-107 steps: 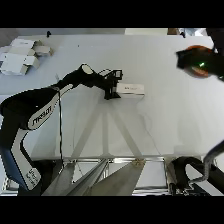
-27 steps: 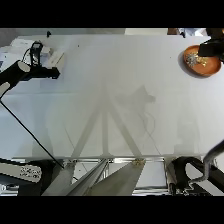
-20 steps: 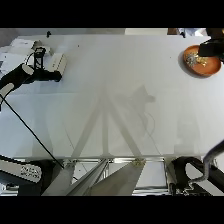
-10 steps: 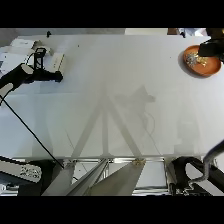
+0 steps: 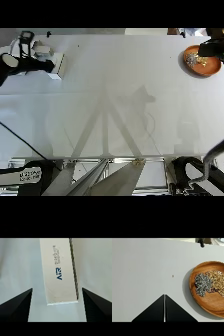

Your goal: Fold the box and place the chain.

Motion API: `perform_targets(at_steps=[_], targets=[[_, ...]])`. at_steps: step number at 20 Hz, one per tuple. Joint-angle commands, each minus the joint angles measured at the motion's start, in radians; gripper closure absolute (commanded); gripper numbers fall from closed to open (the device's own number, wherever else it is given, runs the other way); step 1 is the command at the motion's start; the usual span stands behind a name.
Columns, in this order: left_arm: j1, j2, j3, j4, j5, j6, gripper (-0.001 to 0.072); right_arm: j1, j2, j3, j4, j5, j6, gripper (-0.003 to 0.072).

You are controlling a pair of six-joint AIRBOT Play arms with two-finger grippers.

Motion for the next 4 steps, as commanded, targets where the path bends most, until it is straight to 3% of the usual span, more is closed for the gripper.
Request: perform_targets(at_steps=[1,4], targets=[[-0.001,0.117,0.001,0.000,-0.031,0.000,-0.0004,-0.001,0.000,0.001,0.000,0.000,0.000,0.0670],[-0.001,0.196,0.001,-0.032,-0.057,0.000,-0.0004,-0.001,0.000,0.001,0.000,0.000,0.000,0.0670]])
